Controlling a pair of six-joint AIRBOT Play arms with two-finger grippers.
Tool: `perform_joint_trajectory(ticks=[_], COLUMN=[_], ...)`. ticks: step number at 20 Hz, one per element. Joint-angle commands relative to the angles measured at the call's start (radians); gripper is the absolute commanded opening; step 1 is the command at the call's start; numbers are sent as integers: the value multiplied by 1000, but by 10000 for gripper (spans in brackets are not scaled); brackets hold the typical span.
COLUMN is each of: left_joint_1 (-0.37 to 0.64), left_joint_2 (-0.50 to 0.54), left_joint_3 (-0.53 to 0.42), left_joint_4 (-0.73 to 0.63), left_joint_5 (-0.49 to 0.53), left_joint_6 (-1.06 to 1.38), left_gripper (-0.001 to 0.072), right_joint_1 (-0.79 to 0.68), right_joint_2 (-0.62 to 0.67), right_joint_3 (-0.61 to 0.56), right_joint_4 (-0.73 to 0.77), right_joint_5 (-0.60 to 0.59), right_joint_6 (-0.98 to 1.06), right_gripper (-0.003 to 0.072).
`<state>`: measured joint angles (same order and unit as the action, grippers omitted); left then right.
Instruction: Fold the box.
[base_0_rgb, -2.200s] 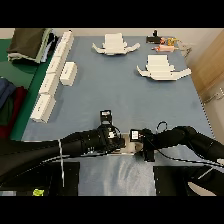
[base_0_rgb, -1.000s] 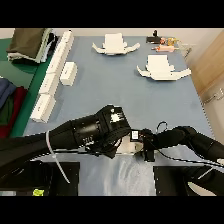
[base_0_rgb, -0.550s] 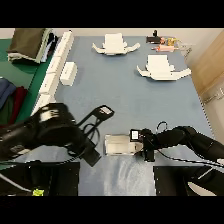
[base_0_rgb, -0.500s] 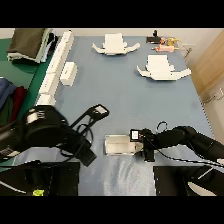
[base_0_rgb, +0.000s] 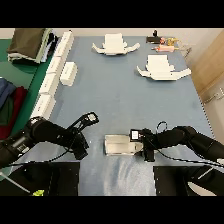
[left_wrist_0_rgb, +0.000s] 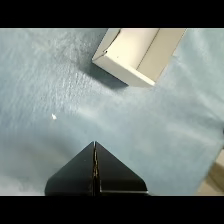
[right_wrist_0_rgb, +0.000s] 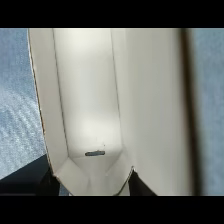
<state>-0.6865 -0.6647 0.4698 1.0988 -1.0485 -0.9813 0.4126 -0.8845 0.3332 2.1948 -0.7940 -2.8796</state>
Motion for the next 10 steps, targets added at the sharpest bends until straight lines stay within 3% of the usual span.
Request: perform_joint_trajectory(ticks=[1,4,7,8,9,10], left_joint_1=[44,45,85,97,102,102], left_joint_2=[-111,-159,-160,-160,-160,-160], left_joint_3=[-42,-43,-50,-53,-58,-68], left_joint_4=[-70,-80,-156,-196,-236,-287], left_joint_5=[145,219,252,252,252,256], left_joint_6=[239,357,626,696,744,792], left_gripper=[16,16,18,97,486,690], right_joint_1=[0,0,0,0,0,0], right_joint_2=[0,0,0,0,0,0], right_joint_3=[0,0,0,0,0,0], right_joint_4=[0,0,0,0,0,0], right_joint_5=[0,0,0,0,0,0], right_joint_6=[0,0,0,0,0,0], right_gripper=[427,427,427,427,427,427])
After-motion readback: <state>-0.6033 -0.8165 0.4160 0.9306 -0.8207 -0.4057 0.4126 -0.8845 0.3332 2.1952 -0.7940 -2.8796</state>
